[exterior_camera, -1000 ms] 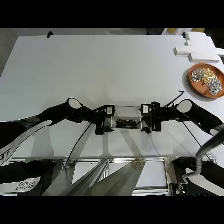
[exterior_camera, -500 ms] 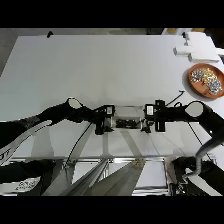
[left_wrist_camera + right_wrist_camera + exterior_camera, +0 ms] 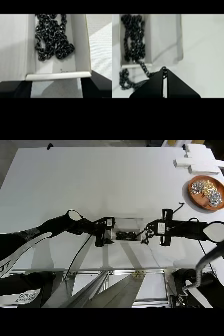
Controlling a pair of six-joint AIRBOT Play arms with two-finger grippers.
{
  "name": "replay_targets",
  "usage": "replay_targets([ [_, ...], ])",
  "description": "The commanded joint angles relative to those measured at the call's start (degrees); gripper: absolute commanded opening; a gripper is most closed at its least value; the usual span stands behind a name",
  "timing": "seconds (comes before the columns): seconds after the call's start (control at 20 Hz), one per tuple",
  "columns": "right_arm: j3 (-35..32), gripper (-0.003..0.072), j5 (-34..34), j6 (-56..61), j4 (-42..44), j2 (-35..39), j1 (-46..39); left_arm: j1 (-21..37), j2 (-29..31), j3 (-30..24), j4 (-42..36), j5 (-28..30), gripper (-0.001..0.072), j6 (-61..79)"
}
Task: Fold the box and place the chain.
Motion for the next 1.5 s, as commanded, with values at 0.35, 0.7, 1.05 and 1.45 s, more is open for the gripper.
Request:
replay_targets([
  [0.35,0.07,0.0023,3.17,-3.52,17.62,7.04,6.69,0.04,0.04,0.00,0.02,0.02,0.0034,0.02],
  [0.7,0.07,0.0023,-9.16,-3.48,19.06,-4.81,17.44,0.04,0.04,0.00,0.02,0.02,0.0034,0.02],
  [1.05,0.07,0.0024,-18.18,-3.48,19.06,-17.11,22.10,0.04,0.04,0.00,0.02,0.02,0.0034,0.02],
  [1.45,0.55,0.0201,-15.39,-3.13,18.71,-15.82,19.21,0.04,0.04,0.00,0.02,0.02,0.0034,0.02],
])
